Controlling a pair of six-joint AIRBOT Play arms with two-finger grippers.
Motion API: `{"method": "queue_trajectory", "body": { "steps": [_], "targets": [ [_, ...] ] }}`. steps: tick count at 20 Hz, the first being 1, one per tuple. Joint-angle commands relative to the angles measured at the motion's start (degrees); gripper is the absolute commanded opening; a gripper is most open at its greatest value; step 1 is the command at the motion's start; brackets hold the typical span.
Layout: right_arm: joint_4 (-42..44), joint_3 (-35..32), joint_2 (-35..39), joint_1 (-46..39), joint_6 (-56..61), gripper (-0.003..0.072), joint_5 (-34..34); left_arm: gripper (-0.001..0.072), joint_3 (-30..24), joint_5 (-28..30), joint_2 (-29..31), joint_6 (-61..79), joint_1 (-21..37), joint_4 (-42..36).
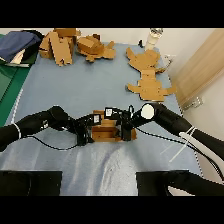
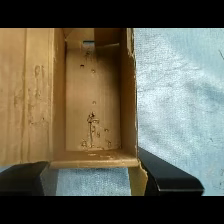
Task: Fold the box.
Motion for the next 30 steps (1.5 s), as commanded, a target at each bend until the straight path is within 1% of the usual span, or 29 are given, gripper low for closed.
{"method": "queue_trajectory", "body": {
  "steps": [1,2,3,7,8,9,10,14,17,19,22,23,24,25,26,28,29,30],
  "targets": [
    [1.4,0.0,-1.2,1.2,-0.2,0.0487,1.6,0.0413,0.0,0.0,0.0,0.0,0.0,0.0],
    [1.5,0.0,-1.4,1.4,1.3,0.0406,2.7,0.0413,0.0,0.0,0.0,0.0,0.0,0.0],
    [1.4,0.0,-1.4,1.7,2.3,0.0351,3.6,0.0413,0.0,0.0,0.0,0.0,0.0,0.0],
    [0.5,0.0,-1.4,1.7,4.0,0.0353,4.1,0.0413,0.0,0.0,0.0,0.0,0.0,0.0],
    [0.0,0.0,-1.4,1.7,4.0,0.0377,4.0,0.0413,0.0,0.0,0.0,0.0,0.0,0.0],
    [-0.7,0.0,-1.4,1.7,4.1,0.0428,4.0,0.0413,0.0,0.0,0.0,0.0,0.0,0.0],
    [-1.7,0.0,-1.4,1.7,4.1,0.0462,4.0,0.0414,0.0,0.0,0.0,0.0,0.0,0.0],
    [-7.5,0.0,-1.4,1.6,9.2,0.0462,2.9,0.0413,0.0,0.0,0.0,0.0,0.0,0.0],
    [-6.0,0.0,-1.4,1.6,10.1,0.0457,3.1,0.0413,0.0,0.0,0.0,0.0,0.0,0.0],
    [-4.3,0.0,-1.4,1.6,10.1,0.0345,3.1,0.0413,0.0,0.0,0.0,0.0,0.0,0.0],
    [-2.3,0.0,-1.4,1.6,10.1,0.0335,3.0,0.0413,0.0,0.0,0.0,0.0,0.0,0.0],
    [-1.5,0.0,-1.4,1.6,10.2,0.0258,3.1,0.0413,0.0,0.0,0.0,0.0,0.0,0.0],
    [-0.4,0.0,-1.4,1.6,10.2,0.0221,3.0,0.0413,0.0,0.0,0.0,0.0,0.0,0.0],
    [0.6,0.0,-1.4,1.6,10.2,0.0219,2.9,0.0413,0.0,0.0,0.0,0.0,0.0,0.0],
    [1.5,0.0,-1.4,1.6,10.8,0.0163,2.8,0.0413,0.0,0.0,0.0,0.0,0.0,0.0],
    [1.8,0.0,-1.4,1.6,12.4,0.0146,2.4,0.0413,0.0,0.0,0.0,0.0,0.0,0.0],
    [1.8,0.0,-1.4,1.6,12.9,0.0094,2.2,0.0413,0.0,0.0,0.0,0.0,0.0,0.0],
    [1.8,-0.1,-1.4,1.6,13.1,0.0093,1.9,0.0413,0.0,0.0,0.0,0.0,0.0,0.0]
  ]
}}
